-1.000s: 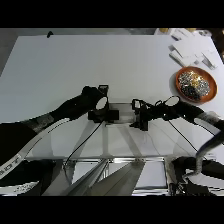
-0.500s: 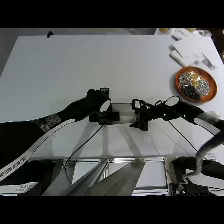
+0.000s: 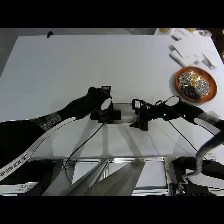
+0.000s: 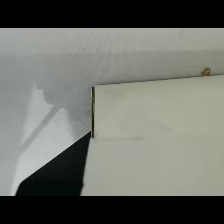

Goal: Fold the box and place the chain.

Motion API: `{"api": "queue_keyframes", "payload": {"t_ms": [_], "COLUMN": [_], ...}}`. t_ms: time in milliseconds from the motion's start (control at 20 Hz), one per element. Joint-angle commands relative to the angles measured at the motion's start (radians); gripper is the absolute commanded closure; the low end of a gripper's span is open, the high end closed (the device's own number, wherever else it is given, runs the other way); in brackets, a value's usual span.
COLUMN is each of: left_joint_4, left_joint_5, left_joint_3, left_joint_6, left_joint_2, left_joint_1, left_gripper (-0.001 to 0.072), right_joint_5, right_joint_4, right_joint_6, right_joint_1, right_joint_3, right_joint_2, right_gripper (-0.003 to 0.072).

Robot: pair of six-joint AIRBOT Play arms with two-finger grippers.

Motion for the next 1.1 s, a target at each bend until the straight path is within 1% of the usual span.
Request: {"api": "queue_keyframes", "payload": {"t_ms": [0, 50, 150, 200, 250, 350, 400, 600, 650, 750, 800, 900, 1050], "left_joint_4": [0.011, 0.012, 0.015, 0.014, 0.014, 0.014, 0.014, 0.014, 0.012, 0.003, 0.003, 0.003, 0.003], "left_joint_5": [-0.029, -0.041, -0.054, -0.059, -0.069, -0.077, -0.077, -0.083, -0.083, -0.089, -0.095, -0.114, -0.185], "left_joint_3": [0.018, 0.018, 0.018, 0.018, 0.018, 0.018, 0.018, 0.018, 0.018, 0.018, 0.018, 0.018, 0.017], "left_joint_6": [0.007, 0.008, 0.007, 0.007, 0.007, 0.007, 0.006, -0.004, -0.002, 0.009, 0.021, 0.075, 0.204], "left_joint_2": [-0.002, -0.005, -0.010, -0.014, -0.018, -0.024, -0.024, -0.024, -0.023, -0.011, 0.005, 0.051, 0.149], "left_joint_1": [0.003, 0.003, 0.003, 0.003, 0.003, 0.001, 0.001, 0.001, 0.001, 0.008, 0.016, 0.035, 0.084], "left_gripper": [0.0525, 0.0585, 0.0598, 0.0657, 0.0682, 0.0685, 0.0710, 0.0709, 0.0682, 0.0499, 0.0482, 0.0482, 0.0482], "right_joint_5": [0.000, 0.000, 0.000, 0.000, 0.000, 0.000, 0.000, 0.000, 0.000, 0.000, 0.000, 0.000, 0.000], "right_joint_4": [0.000, 0.000, 0.000, 0.000, 0.000, 0.000, 0.000, 0.000, 0.000, 0.000, 0.000, 0.000, 0.000], "right_joint_6": [0.000, 0.000, 0.000, 0.000, 0.000, 0.000, 0.000, 0.000, 0.000, 0.000, 0.000, 0.000, 0.000], "right_joint_1": [0.000, 0.000, 0.000, 0.000, 0.000, 0.000, 0.000, 0.000, 0.000, 0.000, 0.000, 0.000, 0.000], "right_joint_3": [0.001, 0.001, 0.001, 0.001, 0.001, 0.001, 0.001, 0.001, 0.001, 0.001, 0.001, 0.001, 0.001], "right_joint_2": [0.001, 0.001, 0.001, 0.001, 0.001, 0.001, 0.001, 0.001, 0.001, 0.001, 0.001, 0.001, 0.001], "right_gripper": [0.0289, 0.0289, 0.0289, 0.0289, 0.0289, 0.0289, 0.0289, 0.0289, 0.0289, 0.0289, 0.0289, 0.0289, 0.0289]}}
